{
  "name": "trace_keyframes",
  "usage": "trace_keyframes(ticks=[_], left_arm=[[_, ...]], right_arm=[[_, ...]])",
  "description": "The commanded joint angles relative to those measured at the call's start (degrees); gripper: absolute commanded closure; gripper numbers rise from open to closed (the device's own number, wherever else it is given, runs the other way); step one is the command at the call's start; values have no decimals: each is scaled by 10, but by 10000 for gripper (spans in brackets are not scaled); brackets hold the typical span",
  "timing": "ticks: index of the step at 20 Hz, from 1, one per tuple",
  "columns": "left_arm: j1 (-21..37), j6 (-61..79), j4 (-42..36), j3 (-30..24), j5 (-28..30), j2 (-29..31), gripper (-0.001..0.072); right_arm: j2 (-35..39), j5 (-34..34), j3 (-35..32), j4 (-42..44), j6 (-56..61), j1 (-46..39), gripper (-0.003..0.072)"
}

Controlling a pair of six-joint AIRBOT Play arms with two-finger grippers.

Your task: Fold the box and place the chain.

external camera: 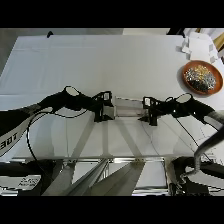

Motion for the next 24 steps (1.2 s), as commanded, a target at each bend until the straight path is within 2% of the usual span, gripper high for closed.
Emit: trace_keyframes(ticks=[1,18,24], left_arm=[[-4,6,-1,0,3,0,6],[-29,5,-2,12,0,-6,7],[-46,2,-27,12,11,-18,15]], right_arm=[[0,0,0,0,0,0,287],[0,0,0,0,0,0,287],[0,0,0,0,0,0,287]])
